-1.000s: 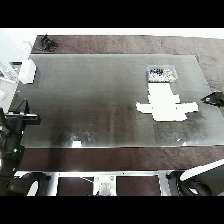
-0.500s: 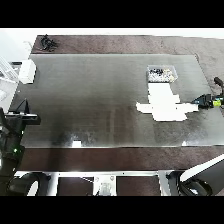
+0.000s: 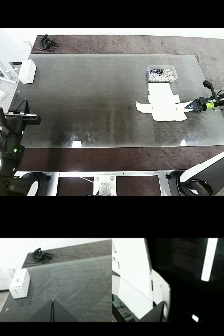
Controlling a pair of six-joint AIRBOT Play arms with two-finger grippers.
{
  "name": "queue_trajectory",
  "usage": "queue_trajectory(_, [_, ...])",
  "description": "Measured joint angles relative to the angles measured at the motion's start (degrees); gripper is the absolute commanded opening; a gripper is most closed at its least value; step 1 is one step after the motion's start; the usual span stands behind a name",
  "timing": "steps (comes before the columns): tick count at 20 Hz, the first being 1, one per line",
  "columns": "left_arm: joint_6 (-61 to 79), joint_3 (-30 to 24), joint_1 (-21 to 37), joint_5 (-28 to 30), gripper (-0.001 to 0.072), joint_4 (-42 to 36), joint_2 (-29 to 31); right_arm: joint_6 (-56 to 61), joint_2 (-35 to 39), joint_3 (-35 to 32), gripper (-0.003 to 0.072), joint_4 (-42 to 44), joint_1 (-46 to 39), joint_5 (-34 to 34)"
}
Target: Fold the box and place the chain.
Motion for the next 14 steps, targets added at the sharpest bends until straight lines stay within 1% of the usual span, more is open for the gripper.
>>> queue_trajectory(3, [0.0,0.0,0.0,0.0,0.0022,0.0,0.0,-1.66,1.05,-1.2,0.0007,4.57,1.36,0.52])
queue_trajectory(6, [0.0,0.0,0.0,0.0,0.0023,0.0,0.0,-2.47,4.66,-5.03,0.0006,9.42,3.02,0.81])
queue_trajectory(8, [0.0,0.0,0.0,0.0,0.0023,0.0,0.0,-2.75,8.26,-9.77,0.0006,10.88,4.79,0.79])
queue_trajectory(10, [0.02,0.0,0.0,0.0,0.0023,0.0,0.0,-3.17,12.31,-16.06,0.0006,11.78,7.52,-0.46])
queue_trajectory(13, [0.0,0.0,0.0,0.0,0.0023,0.0,0.0,-4.15,18.45,-25.55,0.0005,16.22,13.22,-4.85])
queue_trajectory(14, [0.0,0.0,0.0,0.0,0.0022,0.0,0.0,-4.22,19.87,-27.65,0.0005,17.77,15.43,-6.58])
